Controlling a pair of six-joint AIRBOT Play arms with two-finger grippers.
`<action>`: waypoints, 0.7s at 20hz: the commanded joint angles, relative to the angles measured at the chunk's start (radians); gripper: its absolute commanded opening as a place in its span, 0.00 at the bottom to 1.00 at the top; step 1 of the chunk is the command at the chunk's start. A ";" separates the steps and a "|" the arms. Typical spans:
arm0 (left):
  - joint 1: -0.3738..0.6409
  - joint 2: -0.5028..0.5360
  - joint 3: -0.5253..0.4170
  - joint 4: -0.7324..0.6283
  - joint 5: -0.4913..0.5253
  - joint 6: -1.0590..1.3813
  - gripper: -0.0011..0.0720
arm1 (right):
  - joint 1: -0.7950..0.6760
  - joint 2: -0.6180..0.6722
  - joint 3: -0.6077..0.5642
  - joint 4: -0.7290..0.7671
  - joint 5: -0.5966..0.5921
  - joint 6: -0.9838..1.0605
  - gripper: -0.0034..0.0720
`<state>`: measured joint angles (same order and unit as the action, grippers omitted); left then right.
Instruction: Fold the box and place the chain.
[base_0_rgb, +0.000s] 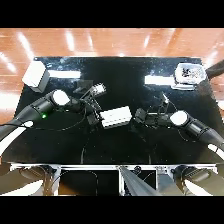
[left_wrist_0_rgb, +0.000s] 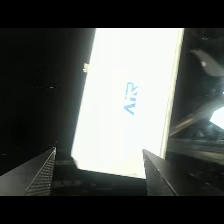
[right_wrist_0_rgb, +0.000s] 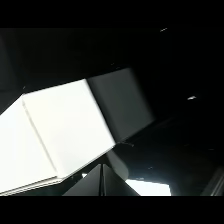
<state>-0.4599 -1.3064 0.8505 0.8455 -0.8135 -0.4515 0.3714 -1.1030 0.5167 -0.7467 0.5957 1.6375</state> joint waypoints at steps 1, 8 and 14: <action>-0.005 -0.010 -0.003 -0.027 -0.033 0.004 0.86 | -0.047 0.000 0.001 -0.022 0.044 -0.001 0.10; -0.010 -0.009 -0.003 -0.024 -0.043 0.045 0.86 | -0.047 0.000 0.001 -0.036 0.052 -0.001 0.10; -0.072 -0.009 -0.003 0.040 0.010 0.081 0.86 | -0.047 0.000 0.001 -0.036 0.052 -0.001 0.10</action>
<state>-0.5087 -1.3148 0.8482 0.8482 -0.8307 -0.3832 0.3244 -1.1030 0.5167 -0.7830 0.6464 1.6363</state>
